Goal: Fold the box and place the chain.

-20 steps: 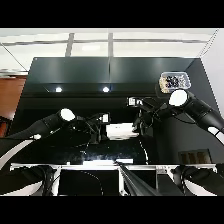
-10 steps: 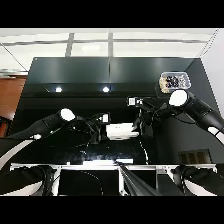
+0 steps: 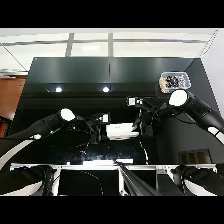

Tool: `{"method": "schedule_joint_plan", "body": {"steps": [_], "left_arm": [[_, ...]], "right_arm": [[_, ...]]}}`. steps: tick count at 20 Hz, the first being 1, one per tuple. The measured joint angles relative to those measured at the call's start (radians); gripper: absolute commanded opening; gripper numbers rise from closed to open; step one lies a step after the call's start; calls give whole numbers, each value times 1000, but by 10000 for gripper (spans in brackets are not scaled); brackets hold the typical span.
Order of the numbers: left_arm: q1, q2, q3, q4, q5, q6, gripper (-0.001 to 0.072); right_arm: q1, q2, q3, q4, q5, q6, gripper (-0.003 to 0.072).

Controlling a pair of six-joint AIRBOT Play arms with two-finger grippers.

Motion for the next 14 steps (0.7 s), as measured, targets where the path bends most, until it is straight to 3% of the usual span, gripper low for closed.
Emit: {"method": "schedule_joint_plan", "body": {"steps": [8,10,14], "left_arm": [[0,0,0,0,0,-1,322],[0,0,0,0,0,-1,322],[0,0,0,0,0,-1,322]], "right_arm": [[0,7,0,3,-5,5,201],[0,9,0,4,-6,8,130],[0,10,0,4,-6,9,131]]}}
